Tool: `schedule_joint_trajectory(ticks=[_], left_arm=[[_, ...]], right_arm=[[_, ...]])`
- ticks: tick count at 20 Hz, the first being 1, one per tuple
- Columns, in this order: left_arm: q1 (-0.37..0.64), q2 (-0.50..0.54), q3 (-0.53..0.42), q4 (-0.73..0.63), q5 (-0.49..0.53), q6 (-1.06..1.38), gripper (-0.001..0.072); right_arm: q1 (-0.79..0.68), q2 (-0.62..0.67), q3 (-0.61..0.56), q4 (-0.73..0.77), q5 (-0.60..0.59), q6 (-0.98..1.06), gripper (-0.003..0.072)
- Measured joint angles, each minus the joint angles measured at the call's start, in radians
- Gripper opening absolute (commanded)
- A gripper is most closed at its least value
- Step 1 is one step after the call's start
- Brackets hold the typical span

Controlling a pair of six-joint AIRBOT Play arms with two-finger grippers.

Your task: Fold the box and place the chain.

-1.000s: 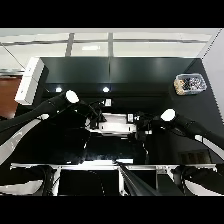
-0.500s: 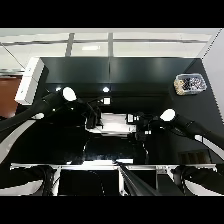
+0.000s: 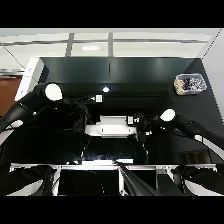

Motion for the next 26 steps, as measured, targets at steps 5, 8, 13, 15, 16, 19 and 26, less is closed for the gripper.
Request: schedule_joint_trajectory(ticks=[5,8,13,15,16,19,26], left_arm=[[0.000,-0.016,-0.099,-0.380,0.101,-0.013,0.0028],[0.001,-0.041,-0.133,-0.557,0.294,0.006,0.0027],[0.005,-0.145,-0.140,-0.565,0.496,-0.020,0.0027],[0.005,-0.182,-0.138,-0.522,0.513,-0.053,0.0027],[0.005,-0.195,-0.137,-0.501,0.521,-0.066,0.0027],[0.008,-0.215,-0.128,-0.462,0.517,-0.084,0.0027],[0.114,-0.103,-0.071,-0.375,0.356,-0.145,0.0026]], right_arm=[[0.000,0.000,0.000,0.000,-0.002,-0.003,0.0475],[0.000,0.000,0.000,0.001,-0.003,-0.003,0.0475],[0.000,0.000,0.000,0.001,-0.005,-0.003,0.0475],[0.000,0.000,0.000,0.002,-0.007,-0.003,0.0475],[0.000,0.000,0.000,0.002,-0.007,-0.003,0.0475],[0.000,0.000,0.000,0.002,-0.007,-0.003,0.0475],[0.000,0.000,0.000,0.001,-0.007,-0.003,0.0475]])
